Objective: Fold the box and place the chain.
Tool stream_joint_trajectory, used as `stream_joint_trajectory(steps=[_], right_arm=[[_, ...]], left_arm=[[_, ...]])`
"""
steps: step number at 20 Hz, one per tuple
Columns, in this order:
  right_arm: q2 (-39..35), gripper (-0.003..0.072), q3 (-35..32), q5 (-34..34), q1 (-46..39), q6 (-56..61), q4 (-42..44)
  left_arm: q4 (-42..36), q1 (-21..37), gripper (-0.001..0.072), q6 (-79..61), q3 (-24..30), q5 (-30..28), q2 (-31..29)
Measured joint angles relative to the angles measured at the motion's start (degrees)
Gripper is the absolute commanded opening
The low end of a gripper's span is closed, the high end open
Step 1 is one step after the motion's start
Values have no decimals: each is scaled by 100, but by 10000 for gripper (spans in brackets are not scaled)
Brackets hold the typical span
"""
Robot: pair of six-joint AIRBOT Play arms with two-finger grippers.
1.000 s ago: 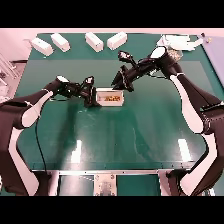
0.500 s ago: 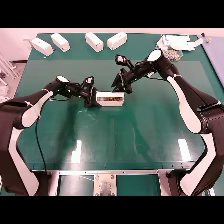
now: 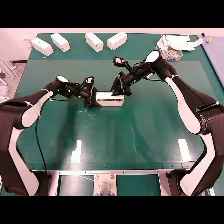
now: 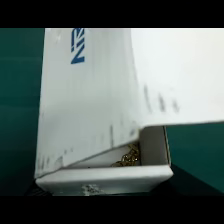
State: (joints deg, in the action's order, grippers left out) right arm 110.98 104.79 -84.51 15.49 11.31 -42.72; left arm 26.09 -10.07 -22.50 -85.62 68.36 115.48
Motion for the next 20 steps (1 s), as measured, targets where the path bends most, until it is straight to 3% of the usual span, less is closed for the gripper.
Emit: stream_joint_trajectory(steps=[9,12,20], right_arm=[[11,391,-114,240,7,105,-118],[11,438,-125,278,9,120,-136],[-15,364,-125,-33,92,304,-96]], left_arm=[[-2,2,534,0,0,2,0],[-2,0,534,0,0,2,0],[-2,0,534,0,0,2,0]])
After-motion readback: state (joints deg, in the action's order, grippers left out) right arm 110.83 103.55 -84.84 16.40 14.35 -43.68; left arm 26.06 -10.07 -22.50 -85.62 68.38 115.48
